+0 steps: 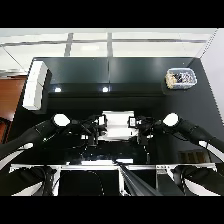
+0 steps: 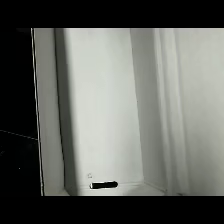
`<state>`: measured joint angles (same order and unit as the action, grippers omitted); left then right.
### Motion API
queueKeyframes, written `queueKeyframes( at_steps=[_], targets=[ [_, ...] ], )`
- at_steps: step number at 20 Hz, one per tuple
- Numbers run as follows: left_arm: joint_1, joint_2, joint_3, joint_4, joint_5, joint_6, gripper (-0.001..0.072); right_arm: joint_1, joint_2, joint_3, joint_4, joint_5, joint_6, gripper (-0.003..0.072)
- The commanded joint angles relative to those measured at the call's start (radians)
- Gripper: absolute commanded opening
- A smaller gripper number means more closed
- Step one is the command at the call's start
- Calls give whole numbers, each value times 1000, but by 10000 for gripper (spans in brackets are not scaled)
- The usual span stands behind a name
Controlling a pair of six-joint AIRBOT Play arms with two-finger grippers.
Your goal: Fold the box and place the chain.
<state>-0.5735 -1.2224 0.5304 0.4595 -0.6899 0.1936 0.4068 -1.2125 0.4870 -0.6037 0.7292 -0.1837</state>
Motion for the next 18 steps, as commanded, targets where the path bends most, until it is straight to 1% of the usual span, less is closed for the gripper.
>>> queueKeyframes(
  at_steps=[1,5,7,8,9,10,11,12,13,14,15,16,17,18],
  targets=[
    [-7,-16,1,-49,13,9,145,0,0,1,2,0,0,132],
    [-7,-16,1,-48,14,10,142,0,0,1,2,0,0,132],
    [-7,-17,1,-45,14,10,106,0,0,1,2,0,0,132],
    [-7,-17,0,-45,14,10,118,0,0,1,2,0,0,132],
    [-7,-17,0,-45,14,10,239,0,0,1,2,0,0,132],
    [-7,-20,0,-45,11,9,376,0,0,1,2,0,0,132],
    [-7,-22,0,-41,5,9,404,0,0,1,2,0,0,132],
    [-7,-22,0,-35,5,9,391,0,0,1,2,0,0,132],
    [-10,-22,0,-21,6,9,200,0,0,1,2,0,0,132],
    [-13,-22,0,-10,6,9,162,0,0,1,2,0,0,132],
    [-19,-22,0,-10,7,8,264,0,0,1,2,0,0,132],
    [-21,-22,0,-11,6,8,481,0,0,1,2,0,0,132],
    [-21,-21,0,-8,6,6,474,0,0,1,2,0,0,132],
    [-20,-13,1,13,6,-16,244,0,0,1,1,0,0,132]
  ],
)
